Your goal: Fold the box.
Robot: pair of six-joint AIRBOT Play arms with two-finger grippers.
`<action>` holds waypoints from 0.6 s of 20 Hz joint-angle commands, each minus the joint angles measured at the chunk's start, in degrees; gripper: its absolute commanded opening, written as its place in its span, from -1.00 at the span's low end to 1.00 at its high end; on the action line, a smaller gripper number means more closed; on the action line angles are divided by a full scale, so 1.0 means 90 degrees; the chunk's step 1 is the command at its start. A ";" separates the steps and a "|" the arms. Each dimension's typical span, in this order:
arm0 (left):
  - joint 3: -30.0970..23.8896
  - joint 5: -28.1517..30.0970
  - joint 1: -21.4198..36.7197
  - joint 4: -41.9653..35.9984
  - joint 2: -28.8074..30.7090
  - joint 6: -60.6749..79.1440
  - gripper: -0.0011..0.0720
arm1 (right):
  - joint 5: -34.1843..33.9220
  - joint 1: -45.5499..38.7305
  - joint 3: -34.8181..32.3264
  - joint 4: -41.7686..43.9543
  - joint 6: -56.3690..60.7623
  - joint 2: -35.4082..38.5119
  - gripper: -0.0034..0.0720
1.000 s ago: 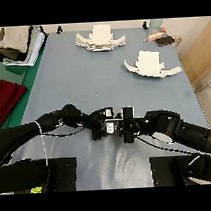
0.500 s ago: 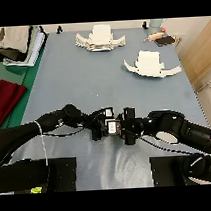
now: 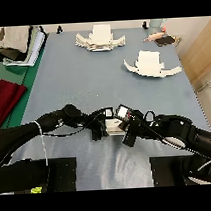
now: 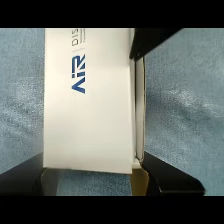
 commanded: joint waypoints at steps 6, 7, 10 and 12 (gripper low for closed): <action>0.0000 0.0000 0.0002 0.0000 -0.0002 0.0002 0.25 | -0.0889 -0.0007 -0.0452 0.0002 0.0920 0.0027 -0.91; 0.0000 0.0000 0.0002 0.0000 -0.0002 0.0002 0.25 | -0.0838 -0.0007 -0.0454 0.0002 0.0920 0.0027 -0.91; 0.0000 0.0000 0.0002 0.0000 -0.0002 0.0002 0.25 | -0.0782 -0.0007 -0.0542 0.0007 0.0923 0.0027 -0.91; 0.0000 0.0000 0.0002 -0.0002 -0.0002 0.0002 0.25 | -0.0673 -0.0005 -0.0563 0.0051 0.0918 0.0027 -0.91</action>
